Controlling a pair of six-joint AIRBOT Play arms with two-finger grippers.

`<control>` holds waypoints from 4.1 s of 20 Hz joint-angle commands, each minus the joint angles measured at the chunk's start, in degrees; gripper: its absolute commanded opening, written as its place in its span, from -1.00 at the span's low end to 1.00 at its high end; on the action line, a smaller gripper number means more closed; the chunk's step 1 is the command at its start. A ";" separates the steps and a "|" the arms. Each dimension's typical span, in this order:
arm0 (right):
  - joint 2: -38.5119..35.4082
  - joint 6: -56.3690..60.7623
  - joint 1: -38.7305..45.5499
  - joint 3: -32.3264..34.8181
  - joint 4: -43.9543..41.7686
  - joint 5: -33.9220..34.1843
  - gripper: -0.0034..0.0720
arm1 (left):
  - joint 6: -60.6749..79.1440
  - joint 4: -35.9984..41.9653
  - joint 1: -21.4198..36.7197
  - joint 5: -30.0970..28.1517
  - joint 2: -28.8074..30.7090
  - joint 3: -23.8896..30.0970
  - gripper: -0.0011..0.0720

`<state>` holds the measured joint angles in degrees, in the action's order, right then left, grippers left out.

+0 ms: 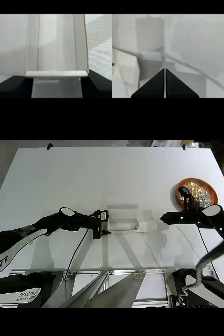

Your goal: Fold the box and place the chain.

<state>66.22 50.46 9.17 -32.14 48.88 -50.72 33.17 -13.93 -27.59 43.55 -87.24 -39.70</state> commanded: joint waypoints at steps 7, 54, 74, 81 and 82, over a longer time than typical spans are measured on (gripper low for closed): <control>8.55 0.07 -5.33 0.00 -10.60 -6.95 -0.86 | 0.00 -0.02 0.00 -0.02 0.02 -0.02 -0.94; 13.09 75.34 -46.60 -22.97 42.60 -8.50 0.03 | 0.00 -0.02 0.00 0.00 0.02 -0.02 -0.94; 15.89 63.14 -44.39 -22.97 36.59 -7.10 -0.29 | -0.02 -0.02 0.00 0.00 0.02 -0.02 -0.94; 17.35 66.53 -44.41 -22.97 36.44 -7.61 -0.49 | 0.00 -0.02 0.00 0.00 0.02 -0.02 -0.94; 17.62 66.51 -44.41 -22.97 36.44 -7.82 -0.75 | 0.00 -0.02 0.00 0.00 0.02 -0.02 -0.94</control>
<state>83.07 116.27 -35.29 -55.05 85.82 -58.08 33.15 -13.93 -27.59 43.57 -87.26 -39.70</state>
